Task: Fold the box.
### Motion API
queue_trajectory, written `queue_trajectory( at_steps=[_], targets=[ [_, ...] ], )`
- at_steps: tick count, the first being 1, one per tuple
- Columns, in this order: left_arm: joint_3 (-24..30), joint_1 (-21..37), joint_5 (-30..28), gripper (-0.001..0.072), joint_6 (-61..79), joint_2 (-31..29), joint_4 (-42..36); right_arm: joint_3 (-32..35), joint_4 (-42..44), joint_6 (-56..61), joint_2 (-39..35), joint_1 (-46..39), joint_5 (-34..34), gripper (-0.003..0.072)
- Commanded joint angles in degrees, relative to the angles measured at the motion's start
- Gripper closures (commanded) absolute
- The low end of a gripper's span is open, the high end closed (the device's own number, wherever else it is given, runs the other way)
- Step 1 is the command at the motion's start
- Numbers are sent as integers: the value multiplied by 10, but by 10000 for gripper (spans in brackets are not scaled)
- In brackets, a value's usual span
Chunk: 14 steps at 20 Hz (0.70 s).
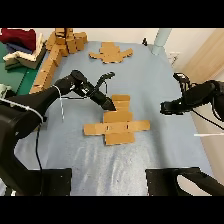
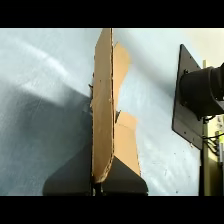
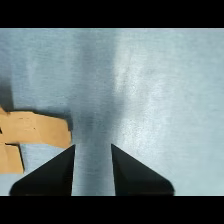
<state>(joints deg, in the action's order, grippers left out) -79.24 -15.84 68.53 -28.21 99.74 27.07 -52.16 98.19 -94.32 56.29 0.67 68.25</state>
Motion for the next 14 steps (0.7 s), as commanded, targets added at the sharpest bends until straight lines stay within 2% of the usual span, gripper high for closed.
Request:
queue_trajectory(
  at_steps=[1,2,4,6,8,14],
  targets=[
    [64,-17,-69,705,60,-65,6,-4,-2,20,-2,1,-3,406],
    [101,-20,-96,705,83,-90,-2,-3,-2,24,-2,1,-4,484],
    [182,-24,-137,704,166,-144,-43,-3,10,24,-2,1,-12,484],
    [235,-31,-146,702,241,-181,-57,-3,30,24,-2,4,-32,484],
    [258,-39,-146,701,282,-190,-56,-3,44,24,-1,14,-55,484],
    [261,-51,-146,700,354,-171,-106,-3,51,35,41,49,-68,484]
  ],
)
